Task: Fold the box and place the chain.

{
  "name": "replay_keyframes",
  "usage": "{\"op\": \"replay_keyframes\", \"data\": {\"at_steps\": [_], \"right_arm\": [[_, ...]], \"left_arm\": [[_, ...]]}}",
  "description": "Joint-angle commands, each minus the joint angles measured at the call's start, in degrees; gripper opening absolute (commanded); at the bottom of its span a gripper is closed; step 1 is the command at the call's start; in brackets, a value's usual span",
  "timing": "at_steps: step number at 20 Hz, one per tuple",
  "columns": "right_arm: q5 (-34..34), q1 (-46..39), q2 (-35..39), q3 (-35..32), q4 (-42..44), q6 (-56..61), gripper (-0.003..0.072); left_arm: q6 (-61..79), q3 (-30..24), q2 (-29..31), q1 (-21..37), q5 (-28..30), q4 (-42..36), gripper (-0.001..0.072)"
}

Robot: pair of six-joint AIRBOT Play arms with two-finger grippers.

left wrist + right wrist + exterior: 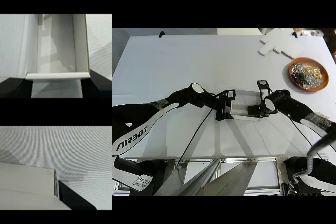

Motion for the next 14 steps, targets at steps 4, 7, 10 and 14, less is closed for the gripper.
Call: {"op": "replay_keyframes", "data": {"at_steps": [4, 7, 10, 14], "right_arm": [[-1.77, 0.0, -1.42, -0.02, 1.79, 0.28, 0.0172], [-1.29, 0.0, -1.75, -0.02, 5.11, 4.24, 0.0172], [0.7, 0.0, -1.68, 0.0, 6.27, 4.39, 0.0172], [1.49, 0.0, -1.33, 0.02, 6.45, 4.37, 0.0177]], "left_arm": [[-0.13, 0.0, 0.0, 0.04, -0.09, 0.0, 0.0133], [-0.15, 0.0, 0.0, 0.04, -0.09, 0.0, 0.0133], [-0.13, 0.0, 0.0, 0.04, -0.09, 0.0, 0.0133], [-0.13, 0.0, 0.0, 0.04, -0.09, 0.0, 0.0133]]}}
